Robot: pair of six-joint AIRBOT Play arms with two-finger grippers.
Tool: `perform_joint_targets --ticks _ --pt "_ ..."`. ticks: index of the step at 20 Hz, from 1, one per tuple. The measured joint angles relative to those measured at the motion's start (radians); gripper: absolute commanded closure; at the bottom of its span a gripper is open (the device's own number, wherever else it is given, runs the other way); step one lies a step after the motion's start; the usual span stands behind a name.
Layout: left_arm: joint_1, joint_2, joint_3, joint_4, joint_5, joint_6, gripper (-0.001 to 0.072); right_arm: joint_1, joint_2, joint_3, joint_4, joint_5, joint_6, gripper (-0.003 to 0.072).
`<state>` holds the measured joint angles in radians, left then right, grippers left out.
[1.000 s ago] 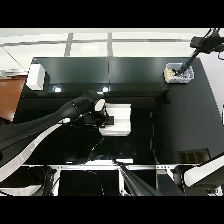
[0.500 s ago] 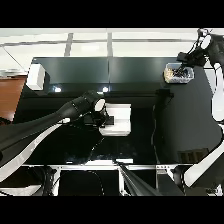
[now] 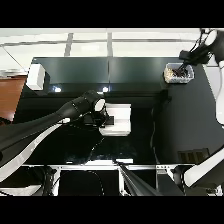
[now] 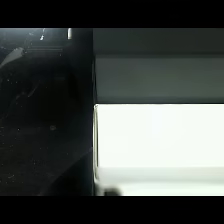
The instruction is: Fold the box and place the chain.
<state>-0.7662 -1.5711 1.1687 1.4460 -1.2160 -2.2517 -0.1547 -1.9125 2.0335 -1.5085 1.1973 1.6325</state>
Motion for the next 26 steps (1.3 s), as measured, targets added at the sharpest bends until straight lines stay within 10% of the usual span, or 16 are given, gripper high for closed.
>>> perform_joint_targets --ticks 15,26 --pt "0.000 0.000 0.000 0.000 0.000 0.000 0.0684 0.036 0.702 0.001 0.321 0.198 -0.129 0.0675" --pt "0.000 0.000 0.000 0.000 0.000 0.000 0.0683 0.359 0.810 -0.108 0.453 0.541 -0.096 0.0674"
